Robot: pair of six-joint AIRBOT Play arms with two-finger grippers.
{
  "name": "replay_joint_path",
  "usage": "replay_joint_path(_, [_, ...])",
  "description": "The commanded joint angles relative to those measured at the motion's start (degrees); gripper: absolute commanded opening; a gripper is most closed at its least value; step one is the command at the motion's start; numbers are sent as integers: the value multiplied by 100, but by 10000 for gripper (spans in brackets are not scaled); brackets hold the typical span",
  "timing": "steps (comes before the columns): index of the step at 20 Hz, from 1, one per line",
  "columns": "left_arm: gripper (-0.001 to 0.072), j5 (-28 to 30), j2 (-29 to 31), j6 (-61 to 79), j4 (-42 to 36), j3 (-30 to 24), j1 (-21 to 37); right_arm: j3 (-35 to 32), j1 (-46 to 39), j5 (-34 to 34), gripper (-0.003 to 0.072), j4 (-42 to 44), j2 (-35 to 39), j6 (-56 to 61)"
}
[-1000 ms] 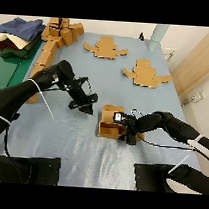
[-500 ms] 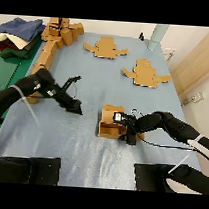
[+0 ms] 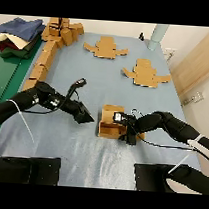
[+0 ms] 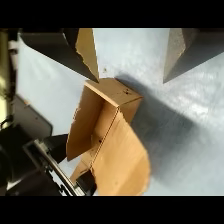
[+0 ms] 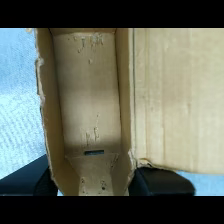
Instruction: Fold the box.
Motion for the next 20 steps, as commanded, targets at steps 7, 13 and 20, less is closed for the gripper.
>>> replay_joint_path(7, [690,1493,20,2232,286,-385,-811,4,-2,0,508,2,0,0])
replay_joint_path(13, [690,1508,17,3530,225,-697,-997,4,-2,0,508,2,0,0])
replay_joint_path(20, [691,1818,-68,3556,-529,-710,-1460,4,-2,0,508,2,0,0])
